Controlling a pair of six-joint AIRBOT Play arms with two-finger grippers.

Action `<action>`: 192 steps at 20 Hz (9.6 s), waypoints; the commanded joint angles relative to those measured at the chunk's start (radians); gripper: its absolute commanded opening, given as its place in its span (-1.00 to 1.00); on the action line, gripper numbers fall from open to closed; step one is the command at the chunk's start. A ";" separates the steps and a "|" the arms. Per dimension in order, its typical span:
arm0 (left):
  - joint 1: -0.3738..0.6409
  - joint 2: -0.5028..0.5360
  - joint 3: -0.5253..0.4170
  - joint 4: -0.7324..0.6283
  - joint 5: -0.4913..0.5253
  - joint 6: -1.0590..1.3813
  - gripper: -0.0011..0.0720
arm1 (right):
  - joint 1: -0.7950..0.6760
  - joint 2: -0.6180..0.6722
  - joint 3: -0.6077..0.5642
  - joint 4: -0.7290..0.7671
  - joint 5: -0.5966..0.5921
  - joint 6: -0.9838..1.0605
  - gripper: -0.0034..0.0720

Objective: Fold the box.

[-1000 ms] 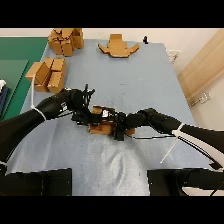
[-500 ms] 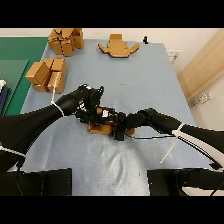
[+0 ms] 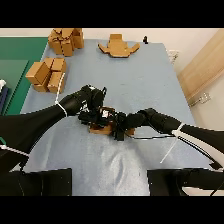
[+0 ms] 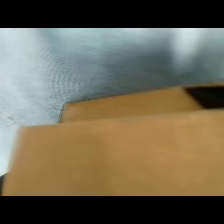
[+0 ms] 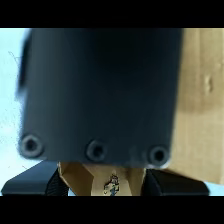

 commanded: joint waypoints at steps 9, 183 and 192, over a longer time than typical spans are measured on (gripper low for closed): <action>0.002 -0.043 0.000 0.124 -0.054 -0.060 0.40 | 0.000 -0.001 0.000 0.001 0.000 0.003 -0.48; 0.409 0.082 -0.397 -0.653 0.300 2.213 -0.35 | -0.206 0.383 -0.124 -0.039 -0.217 -0.029 0.95; 0.409 0.082 -0.397 -0.654 0.301 2.212 -0.35 | -0.082 0.136 -0.076 0.110 -0.008 -0.102 0.59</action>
